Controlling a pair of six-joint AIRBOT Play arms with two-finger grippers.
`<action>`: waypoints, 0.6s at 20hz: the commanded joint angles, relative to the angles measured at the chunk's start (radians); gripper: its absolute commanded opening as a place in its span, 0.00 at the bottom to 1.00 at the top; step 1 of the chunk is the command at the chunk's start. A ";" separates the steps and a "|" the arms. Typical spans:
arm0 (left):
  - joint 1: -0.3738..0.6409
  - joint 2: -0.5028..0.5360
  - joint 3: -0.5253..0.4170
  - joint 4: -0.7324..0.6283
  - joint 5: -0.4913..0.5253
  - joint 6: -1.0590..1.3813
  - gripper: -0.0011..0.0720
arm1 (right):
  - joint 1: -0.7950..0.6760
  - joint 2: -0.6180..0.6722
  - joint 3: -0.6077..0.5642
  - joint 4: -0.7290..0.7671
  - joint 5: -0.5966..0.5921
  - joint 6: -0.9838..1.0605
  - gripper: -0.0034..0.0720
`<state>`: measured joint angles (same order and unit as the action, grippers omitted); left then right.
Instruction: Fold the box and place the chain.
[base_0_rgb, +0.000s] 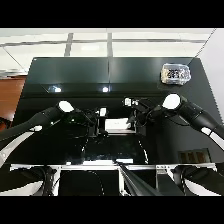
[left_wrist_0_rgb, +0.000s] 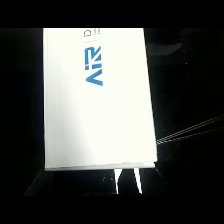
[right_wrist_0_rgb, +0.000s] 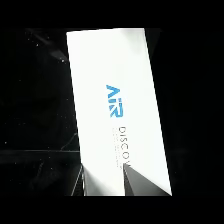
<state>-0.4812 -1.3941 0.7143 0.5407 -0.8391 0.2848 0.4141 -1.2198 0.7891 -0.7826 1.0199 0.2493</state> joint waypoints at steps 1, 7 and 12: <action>0.000 0.000 0.000 0.000 0.001 0.000 0.57 | -0.001 -0.005 -0.008 -0.010 0.010 0.035 0.42; 0.000 0.000 0.000 0.000 0.001 0.000 0.57 | -0.043 0.060 0.038 0.024 0.168 0.358 0.42; 0.000 0.000 0.000 0.000 0.001 0.000 0.57 | -0.065 0.048 -0.010 0.200 0.156 0.554 0.06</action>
<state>-0.4812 -1.3941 0.7143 0.5419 -0.8402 0.2855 0.3592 -1.1690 0.7990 -0.6861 1.1881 0.6746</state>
